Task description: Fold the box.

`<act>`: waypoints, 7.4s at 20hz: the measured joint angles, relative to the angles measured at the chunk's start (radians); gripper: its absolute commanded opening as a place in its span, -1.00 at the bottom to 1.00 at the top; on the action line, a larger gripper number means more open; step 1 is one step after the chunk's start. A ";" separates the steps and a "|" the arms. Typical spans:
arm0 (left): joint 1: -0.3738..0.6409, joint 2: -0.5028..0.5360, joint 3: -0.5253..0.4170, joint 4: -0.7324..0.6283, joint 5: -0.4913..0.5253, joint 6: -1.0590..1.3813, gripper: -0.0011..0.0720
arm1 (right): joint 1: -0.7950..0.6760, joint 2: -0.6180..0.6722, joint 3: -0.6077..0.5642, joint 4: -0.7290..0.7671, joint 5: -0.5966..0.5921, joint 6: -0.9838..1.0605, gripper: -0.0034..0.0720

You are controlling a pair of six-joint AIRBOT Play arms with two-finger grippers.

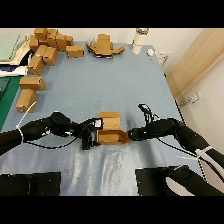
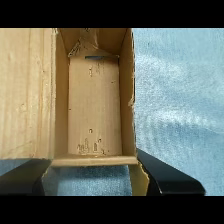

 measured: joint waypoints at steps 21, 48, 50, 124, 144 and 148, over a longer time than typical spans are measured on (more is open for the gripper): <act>0.000 0.000 0.000 0.002 -0.005 0.002 0.28 | -0.001 -0.066 0.000 0.098 0.023 -0.170 -0.90; 0.000 0.000 0.000 0.000 0.000 0.000 0.28 | -0.002 -0.037 -0.001 -0.030 -0.045 0.125 -0.86; 0.000 0.000 0.000 0.000 0.000 0.000 0.28 | -0.002 -0.049 -0.001 0.010 -0.011 0.074 -0.86; 0.000 0.000 0.000 0.000 0.000 0.000 0.28 | 0.511 -0.169 0.370 -0.491 -0.275 0.937 0.06; 0.000 0.000 0.000 0.000 0.000 0.000 0.28 | 0.536 -0.269 0.430 -0.520 -0.288 1.024 0.31; 0.000 0.000 0.000 0.000 -0.001 0.000 0.28 | 0.537 -0.270 0.430 -0.496 -0.300 1.033 0.31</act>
